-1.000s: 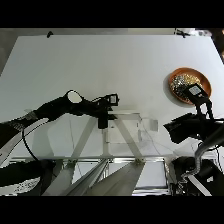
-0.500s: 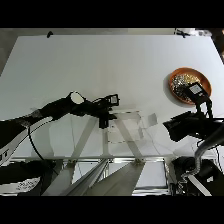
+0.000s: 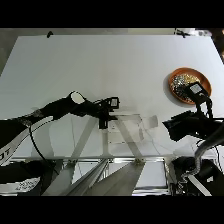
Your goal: Fold the box and place the chain.
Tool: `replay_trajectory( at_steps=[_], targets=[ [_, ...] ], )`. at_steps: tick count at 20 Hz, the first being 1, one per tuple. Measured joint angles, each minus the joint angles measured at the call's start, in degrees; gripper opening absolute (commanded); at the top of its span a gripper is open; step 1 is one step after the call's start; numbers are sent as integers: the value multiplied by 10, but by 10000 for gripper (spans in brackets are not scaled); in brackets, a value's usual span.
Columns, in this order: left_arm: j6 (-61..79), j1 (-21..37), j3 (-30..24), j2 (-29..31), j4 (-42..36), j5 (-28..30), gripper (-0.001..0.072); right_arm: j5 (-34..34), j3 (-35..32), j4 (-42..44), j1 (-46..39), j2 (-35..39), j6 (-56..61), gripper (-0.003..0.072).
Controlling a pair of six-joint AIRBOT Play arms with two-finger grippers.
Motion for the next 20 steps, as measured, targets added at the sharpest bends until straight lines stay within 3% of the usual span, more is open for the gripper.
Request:
replay_trajectory(
  at_steps=[9,20],
  targets=[
    [5,0,8,0,32,-18,6,-1,0,0,0,0,0,420],
    [-26,0,8,0,37,5,12,2,0,3,0,0,0,420]
  ],
)
